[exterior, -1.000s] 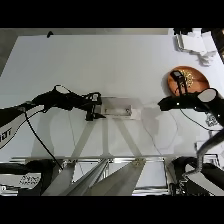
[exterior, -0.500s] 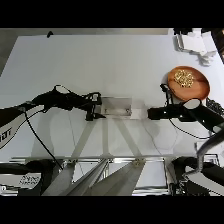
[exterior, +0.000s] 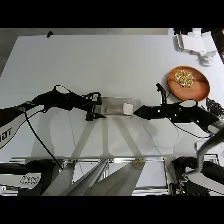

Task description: Fold the box and place the chain.

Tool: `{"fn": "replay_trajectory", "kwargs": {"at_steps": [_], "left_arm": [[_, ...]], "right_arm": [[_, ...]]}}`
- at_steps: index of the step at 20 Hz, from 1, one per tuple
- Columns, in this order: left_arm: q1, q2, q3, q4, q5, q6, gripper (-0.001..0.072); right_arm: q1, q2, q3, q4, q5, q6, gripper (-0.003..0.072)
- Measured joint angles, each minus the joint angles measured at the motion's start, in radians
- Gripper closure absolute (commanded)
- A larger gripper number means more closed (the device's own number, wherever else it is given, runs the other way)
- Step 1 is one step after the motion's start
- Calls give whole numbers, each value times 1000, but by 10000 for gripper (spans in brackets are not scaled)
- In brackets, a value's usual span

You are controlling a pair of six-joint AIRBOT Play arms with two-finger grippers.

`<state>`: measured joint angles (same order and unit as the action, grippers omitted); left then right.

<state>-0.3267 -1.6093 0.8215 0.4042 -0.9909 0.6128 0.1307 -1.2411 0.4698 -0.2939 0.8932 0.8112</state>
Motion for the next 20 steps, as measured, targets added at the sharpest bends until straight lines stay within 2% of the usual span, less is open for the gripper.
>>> {"fn": "replay_trajectory", "kwargs": {"at_steps": [3,4,6,12,20], "left_arm": [[1,0,0,0,0,0,497],[1,0,0,1,-1,0,497],[2,0,0,2,-2,-2,497],[1,0,0,0,1,-2,497],[1,0,0,0,0,1,497]], "right_arm": [[29,21,0,48,-3,-5,470],[39,26,0,56,-9,-5,374],[61,32,0,69,-30,-7,279],[123,39,0,82,-115,-8,276],[134,58,0,-7,-158,23,282]]}}
